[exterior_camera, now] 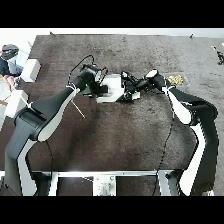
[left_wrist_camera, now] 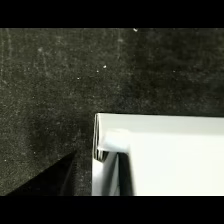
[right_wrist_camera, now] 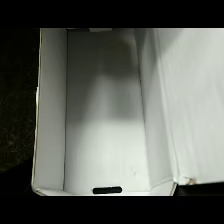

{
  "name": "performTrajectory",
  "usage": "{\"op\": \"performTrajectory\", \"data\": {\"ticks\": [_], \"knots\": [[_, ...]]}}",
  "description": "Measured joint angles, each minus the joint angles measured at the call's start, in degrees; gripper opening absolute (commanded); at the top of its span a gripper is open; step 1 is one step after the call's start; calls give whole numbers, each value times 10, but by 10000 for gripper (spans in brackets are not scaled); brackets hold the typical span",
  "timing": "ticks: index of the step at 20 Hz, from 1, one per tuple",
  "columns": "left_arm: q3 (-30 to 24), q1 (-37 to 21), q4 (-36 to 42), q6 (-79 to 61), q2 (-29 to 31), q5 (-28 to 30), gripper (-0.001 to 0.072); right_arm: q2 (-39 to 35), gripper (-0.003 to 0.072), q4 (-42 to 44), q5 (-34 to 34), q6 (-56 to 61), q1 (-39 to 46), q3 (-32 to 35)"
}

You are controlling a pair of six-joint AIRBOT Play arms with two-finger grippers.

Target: Fold the box and place the chain.

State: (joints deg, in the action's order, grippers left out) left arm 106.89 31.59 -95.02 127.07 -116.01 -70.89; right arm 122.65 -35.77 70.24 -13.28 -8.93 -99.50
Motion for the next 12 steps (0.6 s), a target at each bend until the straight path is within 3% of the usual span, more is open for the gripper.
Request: {"op": "performTrajectory", "data": {"ticks": [4, 5, 12], "knots": [[1, 0, -14, 14, -3, -2, 159, 0, 606, 1, -1, 0, 0, 0], [1, 0, -16, 16, -3, -2, 41, 0, 606, 1, -1, 0, 0, 0], [2, 0, -21, 17, -5, -1, 13, 0, 606, 0, -1, -1, 0, 0]]}}
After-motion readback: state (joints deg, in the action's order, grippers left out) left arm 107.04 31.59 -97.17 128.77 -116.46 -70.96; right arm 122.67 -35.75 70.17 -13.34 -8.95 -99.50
